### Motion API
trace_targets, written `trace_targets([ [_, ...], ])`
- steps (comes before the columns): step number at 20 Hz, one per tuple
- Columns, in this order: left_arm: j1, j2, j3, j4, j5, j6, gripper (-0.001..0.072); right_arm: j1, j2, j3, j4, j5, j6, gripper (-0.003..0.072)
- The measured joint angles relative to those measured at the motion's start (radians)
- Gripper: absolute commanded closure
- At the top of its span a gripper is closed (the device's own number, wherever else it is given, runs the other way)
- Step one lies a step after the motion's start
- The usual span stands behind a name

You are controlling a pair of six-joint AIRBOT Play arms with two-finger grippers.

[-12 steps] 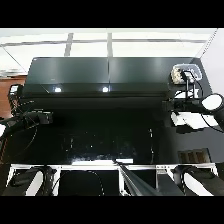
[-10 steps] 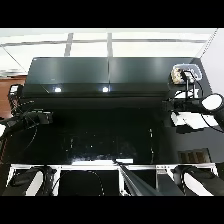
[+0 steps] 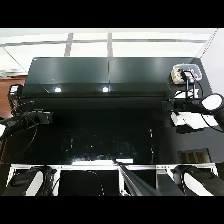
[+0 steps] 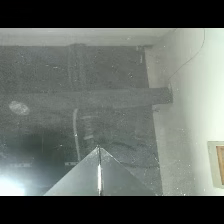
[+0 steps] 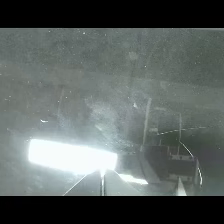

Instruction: Fold the box and place the chain.

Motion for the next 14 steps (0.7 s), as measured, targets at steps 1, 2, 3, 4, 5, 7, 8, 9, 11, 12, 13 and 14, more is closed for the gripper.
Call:
trace_targets([
  [1, 0.0, 0.0, 0.0, 0.0, 0.0, 0.0, 0.0683, 0.0, 0.0, 0.0, 0.009, 0.0, 0.001, 0.0669],
  [2, 0.0, 0.0, 0.0, -0.001, 0.001, 0.0, 0.0682, 0.0, 0.0, 0.0, 0.023, -0.001, 0.002, 0.0669],
  [3, 0.0, 0.0, 0.0, -0.001, 0.001, 0.0, 0.0682, 0.0, 0.0, 0.0, 0.037, -0.003, 0.002, 0.0669],
  [4, 0.0, 0.0, 0.0, -0.002, 0.005, 0.0, 0.0682, 0.0, 0.0, 0.0, 0.055, -0.018, 0.002, 0.0669],
  [5, 0.0, 0.0, 0.0, -0.004, 0.013, 0.0, 0.0682, 0.0, 0.0, 0.0, 0.074, -0.05, 0.002, 0.0666],
  [7, 0.0, 0.0, -0.004, -0.009, 0.038, 0.0, 0.0586, 0.0, -0.001, 0.0, 0.098, -0.134, 0.003, 0.0065],
  [8, 0.0, -0.002, -0.008, -0.02, 0.07, 0.0, 0.0154, 0.0, -0.001, 0.0, 0.106, -0.179, 0.003, -0.0018],
  [9, 0.0, -0.008, -0.011, -0.029, 0.103, 0.0, -0.0009, 0.0, -0.002, 0.0, 0.111, -0.216, 0.002, -0.0017],
  [11, 0.0, -0.023, -0.015, -0.038, 0.155, -0.002, -0.0009, -0.019, -0.012, 0.008, 0.103, -0.262, 0.003, -0.0016],
  [12, 0.0, -0.032, -0.016, -0.037, 0.173, -0.002, -0.0009, -0.05, -0.023, 0.022, 0.067, -0.276, 0.022, -0.0016],
  [13, 0.0, -0.04, -0.016, -0.037, 0.187, -0.002, -0.0008, -0.103, -0.039, 0.047, -0.001, -0.278, 0.066, -0.0015],
  [14, 0.0, -0.046, -0.016, -0.037, 0.2, -0.001, -0.0008, -0.175, -0.063, 0.083, -0.07, -0.265, 0.122, -0.0015],
])
